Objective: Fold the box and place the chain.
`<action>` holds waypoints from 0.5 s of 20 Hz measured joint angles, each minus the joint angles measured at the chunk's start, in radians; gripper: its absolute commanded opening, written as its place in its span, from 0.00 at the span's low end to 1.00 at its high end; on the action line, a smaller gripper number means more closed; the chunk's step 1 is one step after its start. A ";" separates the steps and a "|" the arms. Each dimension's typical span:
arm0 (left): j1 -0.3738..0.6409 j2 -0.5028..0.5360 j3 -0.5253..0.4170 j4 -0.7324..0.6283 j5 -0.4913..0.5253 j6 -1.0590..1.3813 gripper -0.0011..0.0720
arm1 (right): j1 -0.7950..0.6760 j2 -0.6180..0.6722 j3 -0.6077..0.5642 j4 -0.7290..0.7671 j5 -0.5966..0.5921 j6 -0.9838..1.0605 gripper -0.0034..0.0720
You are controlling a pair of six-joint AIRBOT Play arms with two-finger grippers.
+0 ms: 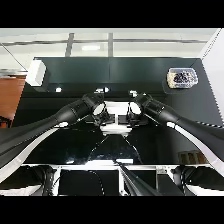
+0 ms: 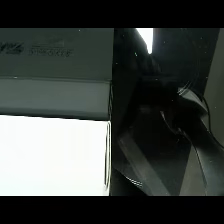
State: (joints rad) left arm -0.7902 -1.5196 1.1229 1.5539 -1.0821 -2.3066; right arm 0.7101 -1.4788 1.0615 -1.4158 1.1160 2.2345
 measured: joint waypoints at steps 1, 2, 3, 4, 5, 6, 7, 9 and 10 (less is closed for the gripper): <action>0.000 0.000 0.000 0.000 0.000 0.000 0.05 | 0.000 0.000 0.000 0.000 0.000 0.000 0.08; 0.000 0.000 0.000 0.000 0.000 0.000 0.05 | 0.000 0.000 0.000 0.000 0.000 0.000 0.29; 0.000 0.000 0.000 0.001 -0.001 0.002 0.05 | -0.001 0.002 0.000 0.002 0.001 -0.002 0.48; 0.000 0.000 0.000 0.002 -0.001 0.001 0.05 | -0.001 0.003 0.000 0.002 0.000 -0.005 0.53; 0.000 0.000 0.000 0.002 -0.001 0.001 0.05 | -0.001 0.007 0.000 0.002 0.002 -0.005 0.57; 0.000 0.000 0.000 0.002 -0.001 0.001 0.05 | -0.001 0.014 0.000 0.001 0.002 -0.010 0.57; 0.000 0.000 0.000 0.002 -0.001 0.001 0.05 | -0.001 0.026 0.000 0.001 0.005 -0.021 0.57; 0.000 0.000 0.000 0.002 -0.001 0.002 0.05 | -0.002 0.065 0.000 0.001 0.010 -0.047 0.57; 0.000 0.000 0.000 0.002 -0.001 0.002 0.05 | -0.005 0.093 0.000 0.001 0.017 -0.065 0.57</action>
